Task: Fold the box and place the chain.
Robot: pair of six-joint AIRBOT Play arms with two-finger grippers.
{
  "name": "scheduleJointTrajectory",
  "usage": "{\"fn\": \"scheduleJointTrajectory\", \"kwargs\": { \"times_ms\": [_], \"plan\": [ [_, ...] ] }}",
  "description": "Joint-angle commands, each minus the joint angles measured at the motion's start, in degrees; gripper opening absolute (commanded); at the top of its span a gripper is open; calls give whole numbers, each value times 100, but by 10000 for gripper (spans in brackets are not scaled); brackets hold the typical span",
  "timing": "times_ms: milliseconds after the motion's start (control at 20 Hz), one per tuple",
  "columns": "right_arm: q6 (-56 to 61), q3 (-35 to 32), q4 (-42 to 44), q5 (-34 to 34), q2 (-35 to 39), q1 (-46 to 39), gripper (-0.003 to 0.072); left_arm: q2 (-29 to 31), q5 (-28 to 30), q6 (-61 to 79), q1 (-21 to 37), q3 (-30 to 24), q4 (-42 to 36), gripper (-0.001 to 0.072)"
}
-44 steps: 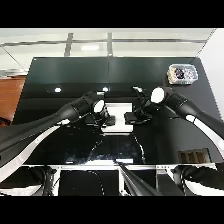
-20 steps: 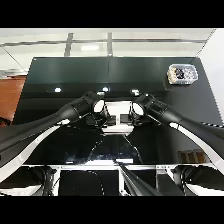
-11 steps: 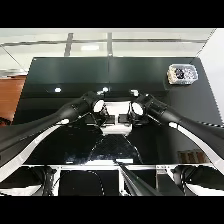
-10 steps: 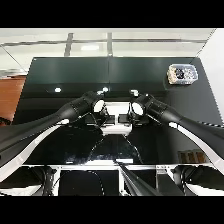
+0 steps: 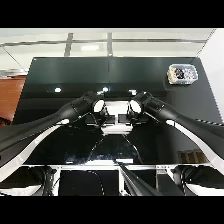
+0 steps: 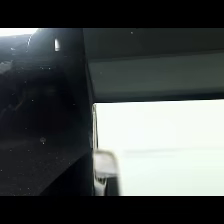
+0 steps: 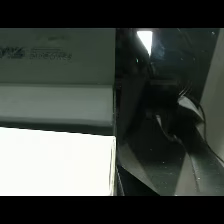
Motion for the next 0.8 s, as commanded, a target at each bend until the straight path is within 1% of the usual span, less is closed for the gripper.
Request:
{"fn": "scheduleJointTrajectory", "kwargs": {
  "times_ms": [0,100,400,450,500,650,750],
  "plan": [
    [-63,74,-26,214,-118,7,178,0,0,0,0,4,0,29],
    [-63,74,-24,260,-166,7,13,0,2,0,0,4,0,29],
    [-68,74,20,214,-160,4,18,0,2,0,0,4,0,29],
    [-68,74,15,214,-149,2,183,0,0,0,0,4,-2,29],
    [-103,76,11,216,-127,2,331,0,-2,0,0,4,0,29],
    [-501,101,-50,323,122,2,332,0,0,0,0,4,0,29],
    [-822,127,-94,505,503,-4,333,0,0,0,0,4,0,29]
  ]
}}
